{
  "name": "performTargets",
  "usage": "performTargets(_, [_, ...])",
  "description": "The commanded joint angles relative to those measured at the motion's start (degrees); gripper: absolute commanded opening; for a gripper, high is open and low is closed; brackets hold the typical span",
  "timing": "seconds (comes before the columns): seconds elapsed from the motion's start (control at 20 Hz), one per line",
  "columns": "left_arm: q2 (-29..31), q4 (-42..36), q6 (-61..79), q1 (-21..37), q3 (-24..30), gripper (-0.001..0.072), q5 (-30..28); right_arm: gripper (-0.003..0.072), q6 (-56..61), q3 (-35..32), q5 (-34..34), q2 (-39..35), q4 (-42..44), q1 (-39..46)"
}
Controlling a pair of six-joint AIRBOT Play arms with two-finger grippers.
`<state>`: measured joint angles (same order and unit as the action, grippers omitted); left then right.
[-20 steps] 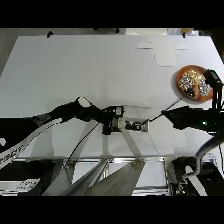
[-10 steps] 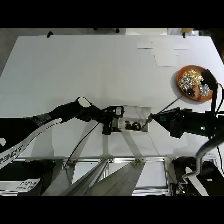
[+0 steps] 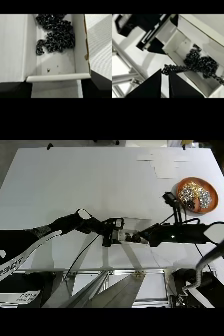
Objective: Fold the box and place the chain.
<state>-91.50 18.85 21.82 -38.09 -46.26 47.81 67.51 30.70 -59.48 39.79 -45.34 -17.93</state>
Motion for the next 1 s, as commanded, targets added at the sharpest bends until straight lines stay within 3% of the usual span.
performTargets(0.0, [0.04,0.0,0.0,0.02,-0.04,0.0135,-0.02,0.0149,-2.27,-0.98,2.6,5.86,-1.73,-1.99])
performTargets(0.2, [0.04,0.02,0.0,0.02,-0.04,0.0135,0.0,0.018,-3.52,-0.39,3.21,7.34,-0.87,-1.9])
performTargets(0.4, [0.04,0.0,0.0,0.02,-0.04,0.0135,0.0,0.0179,-2.93,9.11,-0.92,7.26,-5.53,-0.92])
performTargets(0.6, [0.04,0.0,0.0,0.02,-0.04,0.0135,0.0,0.0175,-0.24,15.89,-0.74,7.26,-8.44,8.87])
performTargets(0.65, [0.04,0.02,0.02,0.02,-0.04,0.0135,0.0,0.0141,-0.24,15.89,-0.31,7.34,-9.18,11.61])
performTargets(0.7, [0.04,0.02,0.02,0.02,-0.04,0.0135,0.0,0.0023,-0.04,15.87,0.46,7.65,-11.54,13.86])
performTargets(0.95, [0.02,0.02,0.0,0.02,-0.04,0.0135,-0.02,0.0017,10.1,15.21,2.62,14.4,-30.27,16.39])
